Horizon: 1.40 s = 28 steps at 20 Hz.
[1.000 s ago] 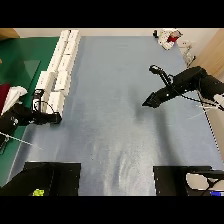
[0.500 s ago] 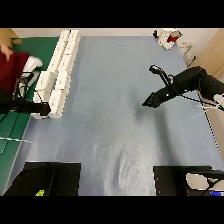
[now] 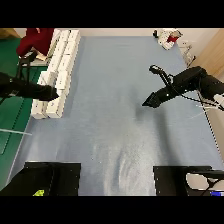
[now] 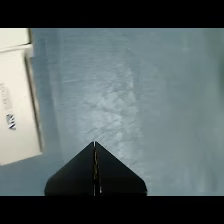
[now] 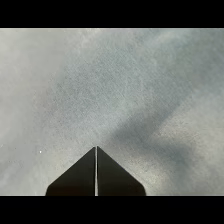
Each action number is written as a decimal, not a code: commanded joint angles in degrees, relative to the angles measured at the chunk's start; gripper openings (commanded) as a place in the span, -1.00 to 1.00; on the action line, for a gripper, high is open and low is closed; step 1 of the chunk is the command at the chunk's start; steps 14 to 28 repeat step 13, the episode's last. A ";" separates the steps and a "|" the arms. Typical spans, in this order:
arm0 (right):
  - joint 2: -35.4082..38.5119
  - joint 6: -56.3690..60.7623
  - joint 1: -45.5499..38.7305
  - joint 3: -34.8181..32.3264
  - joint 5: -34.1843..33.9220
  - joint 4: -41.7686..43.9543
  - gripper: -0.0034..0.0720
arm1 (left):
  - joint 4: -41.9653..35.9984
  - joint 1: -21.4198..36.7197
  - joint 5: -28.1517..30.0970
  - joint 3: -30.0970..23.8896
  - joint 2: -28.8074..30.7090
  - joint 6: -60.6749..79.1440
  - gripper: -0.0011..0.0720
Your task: Fold the box.
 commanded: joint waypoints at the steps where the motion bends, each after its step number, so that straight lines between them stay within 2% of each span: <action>1: -0.04 0.02 -0.02 0.04 0.02 0.02 -0.86 | -1.81 -10.27 1.66 5.33 -8.13 -2.21 -0.94; 5: -0.04 0.02 -0.02 0.04 0.00 0.02 -0.86 | -1.84 -18.56 5.42 7.23 -16.87 -2.99 -0.94; 9: -0.04 0.02 -0.02 0.04 0.00 0.02 -0.86 | -1.90 -21.88 5.90 7.23 -20.52 -2.97 -0.94; 28: -0.04 0.02 -0.02 0.04 0.02 0.00 -0.86 | -2.08 -22.38 5.95 7.23 -20.85 -2.97 -0.94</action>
